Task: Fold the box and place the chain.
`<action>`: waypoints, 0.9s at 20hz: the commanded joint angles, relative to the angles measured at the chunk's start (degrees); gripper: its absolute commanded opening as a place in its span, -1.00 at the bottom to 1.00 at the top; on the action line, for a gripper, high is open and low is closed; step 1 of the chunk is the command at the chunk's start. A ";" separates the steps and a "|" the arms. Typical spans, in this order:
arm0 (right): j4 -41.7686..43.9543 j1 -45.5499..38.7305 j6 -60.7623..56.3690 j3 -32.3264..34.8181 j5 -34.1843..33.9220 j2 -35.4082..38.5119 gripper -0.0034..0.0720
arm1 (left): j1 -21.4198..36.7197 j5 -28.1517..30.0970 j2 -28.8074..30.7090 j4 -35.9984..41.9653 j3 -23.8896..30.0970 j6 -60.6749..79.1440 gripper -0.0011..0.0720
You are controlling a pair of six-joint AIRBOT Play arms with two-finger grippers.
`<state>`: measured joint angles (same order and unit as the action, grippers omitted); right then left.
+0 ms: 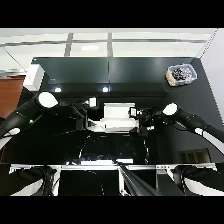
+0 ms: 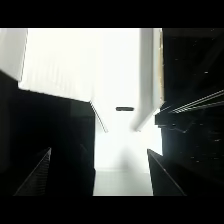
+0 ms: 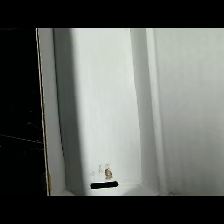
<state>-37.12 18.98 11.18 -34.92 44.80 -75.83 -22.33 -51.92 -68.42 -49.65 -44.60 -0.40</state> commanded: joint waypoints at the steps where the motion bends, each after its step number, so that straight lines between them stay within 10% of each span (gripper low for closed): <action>1: 0.04 0.04 -0.02 0.02 -0.02 0.02 -0.89 | -1.20 5.29 -4.11 0.66 0.76 6.27 0.98; 10: 0.02 0.04 -0.02 0.02 -0.02 0.02 -0.89 | -2.10 2.93 -7.28 6.86 0.76 7.93 0.93; 18: 0.02 0.04 -0.02 0.02 -0.02 0.02 -0.89 | -4.42 1.77 -7.82 6.86 0.76 7.50 -0.53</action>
<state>-37.12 18.98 11.16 -34.94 44.77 -75.83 -26.37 -49.08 -76.14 -43.00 -43.86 7.16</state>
